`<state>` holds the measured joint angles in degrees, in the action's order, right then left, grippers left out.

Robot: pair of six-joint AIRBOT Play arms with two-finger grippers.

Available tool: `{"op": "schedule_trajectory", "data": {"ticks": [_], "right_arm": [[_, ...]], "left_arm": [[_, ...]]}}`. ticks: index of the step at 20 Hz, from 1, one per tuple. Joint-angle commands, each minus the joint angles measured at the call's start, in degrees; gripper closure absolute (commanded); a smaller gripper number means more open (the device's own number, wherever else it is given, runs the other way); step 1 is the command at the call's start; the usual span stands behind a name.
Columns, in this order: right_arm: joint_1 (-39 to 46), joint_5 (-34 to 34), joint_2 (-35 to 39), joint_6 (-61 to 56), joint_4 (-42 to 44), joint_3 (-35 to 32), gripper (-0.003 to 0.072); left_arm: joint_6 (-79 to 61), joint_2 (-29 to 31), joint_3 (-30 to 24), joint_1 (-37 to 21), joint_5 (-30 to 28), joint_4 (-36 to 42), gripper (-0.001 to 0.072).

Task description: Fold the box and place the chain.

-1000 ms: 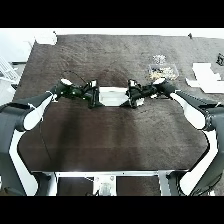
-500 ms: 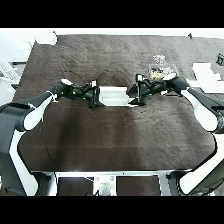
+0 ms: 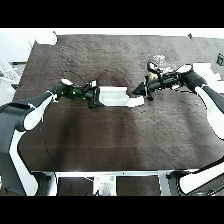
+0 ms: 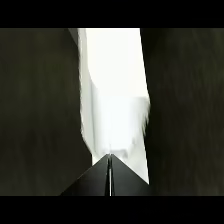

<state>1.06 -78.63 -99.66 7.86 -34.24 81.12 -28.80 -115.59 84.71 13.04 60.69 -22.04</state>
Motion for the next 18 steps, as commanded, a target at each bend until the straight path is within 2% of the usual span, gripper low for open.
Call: {"op": "schedule_trajectory", "data": {"ticks": [1, 3, 10, 15, 18], "right_arm": [[-2.1, 2.3, 0.0, -0.6, 5.8, 0.0, 0.0678], [-3.6, 7.6, -0.8, -0.6, 7.5, 0.0, 0.0678], [-6.5, 19.8, -3.5, -0.3, 9.3, 0.9, 0.0679], [-8.2, 20.6, -8.8, -1.9, 8.4, 3.8, 0.0681], [-8.4, 20.5, -9.5, -6.3, 0.7, 3.8, 0.0681]], "left_arm": [[0.1, 0.0, 0.0, -0.1, 0.0, 0.0, 0.0348], [0.3, 0.0, 0.0, -0.1, 0.0, 0.0, 0.0348], [0.4, 0.0, 0.0, -0.1, 0.2, 0.0, 0.0348], [0.4, 0.0, 0.0, -0.1, 0.4, 0.0, 0.0348], [0.4, 0.0, 0.0, -0.1, 0.4, 0.0, 0.0348]]}}
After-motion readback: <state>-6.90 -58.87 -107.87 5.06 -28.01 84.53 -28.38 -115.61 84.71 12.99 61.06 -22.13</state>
